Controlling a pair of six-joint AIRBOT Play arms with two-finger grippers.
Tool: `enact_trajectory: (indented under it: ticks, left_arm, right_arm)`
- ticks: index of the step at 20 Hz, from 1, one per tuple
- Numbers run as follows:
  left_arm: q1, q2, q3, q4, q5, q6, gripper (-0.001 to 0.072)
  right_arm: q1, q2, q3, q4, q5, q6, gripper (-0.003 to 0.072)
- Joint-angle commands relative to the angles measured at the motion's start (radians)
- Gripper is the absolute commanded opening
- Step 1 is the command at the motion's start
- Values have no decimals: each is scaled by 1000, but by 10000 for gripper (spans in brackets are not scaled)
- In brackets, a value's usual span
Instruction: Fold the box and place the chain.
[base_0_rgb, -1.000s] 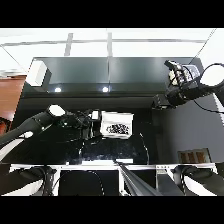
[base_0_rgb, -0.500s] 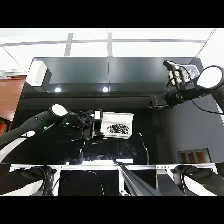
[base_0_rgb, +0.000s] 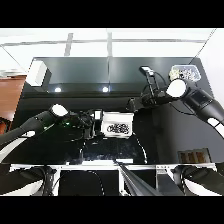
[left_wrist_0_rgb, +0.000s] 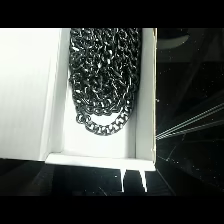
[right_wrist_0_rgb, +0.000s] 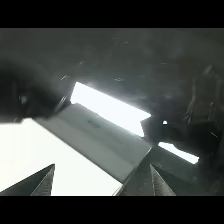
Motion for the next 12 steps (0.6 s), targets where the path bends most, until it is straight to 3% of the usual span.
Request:
enact_trajectory:
  ticks: [1,3,6,12]
  left_arm:
    - [0,0,1,0,0,1,386]
    - [0,0,1,0,0,1,386]
    - [0,0,1,0,0,1,386]
    - [0,0,1,0,0,1,386]
  right_arm:
    - [30,10,22,24,106,-370,690]
    - [30,33,22,31,178,-551,690]
    - [45,33,-11,32,246,-607,690]
    - [122,33,-102,35,60,-745,690]
